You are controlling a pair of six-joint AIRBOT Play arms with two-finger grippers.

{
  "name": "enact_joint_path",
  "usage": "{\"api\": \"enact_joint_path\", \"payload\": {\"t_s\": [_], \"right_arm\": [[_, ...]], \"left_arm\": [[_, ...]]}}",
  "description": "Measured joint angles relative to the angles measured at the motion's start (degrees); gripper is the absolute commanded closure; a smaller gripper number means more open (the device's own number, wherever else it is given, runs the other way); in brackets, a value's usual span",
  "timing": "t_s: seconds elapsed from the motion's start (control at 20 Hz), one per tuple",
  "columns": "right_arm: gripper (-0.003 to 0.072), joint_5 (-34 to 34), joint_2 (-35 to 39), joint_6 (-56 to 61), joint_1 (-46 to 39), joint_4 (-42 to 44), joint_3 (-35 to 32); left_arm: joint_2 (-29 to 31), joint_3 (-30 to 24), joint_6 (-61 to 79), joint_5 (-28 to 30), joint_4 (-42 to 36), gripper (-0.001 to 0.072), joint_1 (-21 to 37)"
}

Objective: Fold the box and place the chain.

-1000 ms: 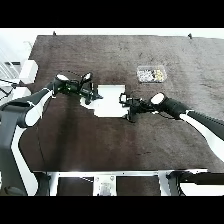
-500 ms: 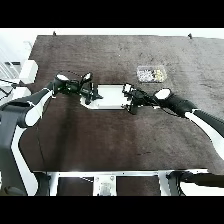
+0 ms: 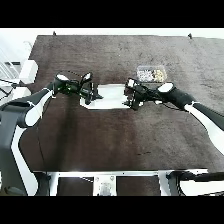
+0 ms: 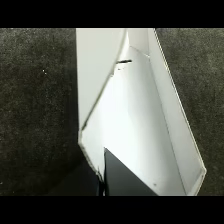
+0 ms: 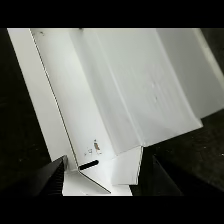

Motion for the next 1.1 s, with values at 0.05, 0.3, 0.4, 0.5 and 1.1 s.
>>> {"api": "enact_joint_path", "payload": {"t_s": [0.05, 0.3, 0.4, 0.5, 1.1], "right_arm": [[0.0062, 2.3, -1.2, -0.6, -0.9, 0.2, 1.4], [0.0062, 12.7, -7.4, -3.1, -4.2, 1.1, 8.5], [0.0062, 16.3, -9.8, -3.8, -4.9, 1.3, 11.2], [0.0062, 19.1, -12.0, -4.2, -5.3, 1.5, 13.6], [0.0062, 24.1, -19.6, -5.8, -3.9, 3.2, 18.9]], "left_arm": [[0.0, 0.0, 0.0, 0.0, 0.0, 0.0687, 0.0], [0.0, 0.0, 0.0, 0.0, 0.0, 0.0687, 0.0], [0.0, 0.0, 0.0, 0.0, 0.0, 0.0687, 0.0], [0.0, 0.0, 0.0, 0.0, 0.0, 0.0687, 0.0], [0.0, 0.0, 0.0, 0.0, 0.0, 0.0687, 0.0]]}}
